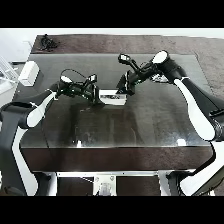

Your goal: Fold the box and place the chain.

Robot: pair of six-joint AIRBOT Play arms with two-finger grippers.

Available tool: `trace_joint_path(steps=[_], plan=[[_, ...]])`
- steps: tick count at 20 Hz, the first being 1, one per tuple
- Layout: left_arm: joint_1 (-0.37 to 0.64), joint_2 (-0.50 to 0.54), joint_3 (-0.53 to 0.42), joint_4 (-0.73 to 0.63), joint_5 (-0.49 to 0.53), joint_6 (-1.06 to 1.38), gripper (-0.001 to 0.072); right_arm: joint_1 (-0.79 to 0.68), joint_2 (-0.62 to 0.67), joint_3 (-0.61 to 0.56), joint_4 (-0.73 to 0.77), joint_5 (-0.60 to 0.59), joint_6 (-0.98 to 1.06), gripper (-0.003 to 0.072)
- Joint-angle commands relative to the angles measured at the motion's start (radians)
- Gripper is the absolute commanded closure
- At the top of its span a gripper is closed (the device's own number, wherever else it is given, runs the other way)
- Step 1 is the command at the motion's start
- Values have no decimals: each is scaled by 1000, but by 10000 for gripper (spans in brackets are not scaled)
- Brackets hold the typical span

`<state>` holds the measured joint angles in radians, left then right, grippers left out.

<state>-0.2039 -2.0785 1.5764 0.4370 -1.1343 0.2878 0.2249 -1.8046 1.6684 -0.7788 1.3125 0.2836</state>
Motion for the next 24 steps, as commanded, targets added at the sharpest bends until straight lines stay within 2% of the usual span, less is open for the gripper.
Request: trace_joint_path(steps=[1,2,3,4,5,6,13,16,21,24], plan=[[0,-1,0,1,0,0,338,-8,27,-111,127,-148,-160,208],[0,-1,0,1,1,0,338,-8,28,-141,185,-166,-202,168],[0,-1,0,1,1,0,339,-8,29,-166,237,-163,-244,169],[0,-1,0,1,0,0,338,-8,32,-193,278,-164,-297,181],[0,-1,0,1,0,0,339,-10,36,-217,307,-165,-352,241],[0,-1,0,1,0,0,338,-11,37,-235,329,-165,-375,242],[0,-1,0,1,0,0,339,-15,37,-251,294,-181,-435,229],[0,-1,0,1,0,0,339,-15,35,-252,262,-225,-454,184],[0,-1,0,1,0,0,339,-15,34,-252,250,-257,-471,191],[0,-1,0,1,0,0,338,-16,36,-251,251,-185,-467,238]])
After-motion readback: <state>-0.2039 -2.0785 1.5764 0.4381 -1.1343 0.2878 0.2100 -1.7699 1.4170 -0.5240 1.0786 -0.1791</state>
